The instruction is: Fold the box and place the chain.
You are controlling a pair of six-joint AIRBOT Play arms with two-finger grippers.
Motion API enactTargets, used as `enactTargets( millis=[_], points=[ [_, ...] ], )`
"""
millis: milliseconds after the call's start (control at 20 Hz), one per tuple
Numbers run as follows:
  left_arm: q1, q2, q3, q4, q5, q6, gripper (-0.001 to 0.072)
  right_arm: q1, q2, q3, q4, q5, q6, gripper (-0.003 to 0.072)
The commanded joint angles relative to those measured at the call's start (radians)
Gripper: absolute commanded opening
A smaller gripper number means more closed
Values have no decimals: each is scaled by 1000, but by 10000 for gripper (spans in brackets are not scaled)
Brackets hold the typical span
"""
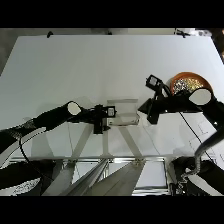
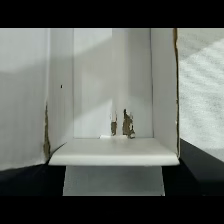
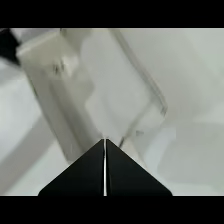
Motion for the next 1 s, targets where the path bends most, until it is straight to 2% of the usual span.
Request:
enactTargets(
  millis=[0,50,100,150,300,500,700,850,950],
  points=[
    [0,0,0,0,0,0,205,-4,21,-14,-299,98,-37,11],
    [0,0,0,0,0,0,205,-4,21,-28,-297,66,-98,40],
    [0,0,0,0,0,0,205,-4,19,-42,-270,33,-167,197],
    [0,0,0,0,0,0,205,-4,13,-53,-253,8,-223,287],
    [0,0,0,0,0,0,205,-5,-52,-63,-161,-4,-372,292],
    [0,1,0,0,0,0,205,24,-173,-64,-39,-96,-542,291],
    [0,1,0,0,0,0,205,57,-216,-64,-12,-155,-546,258],
    [0,1,0,0,0,0,205,57,-218,-64,12,-152,-549,218],
    [0,1,0,0,0,0,205,57,-219,-64,46,-152,-549,218]
  ],
)
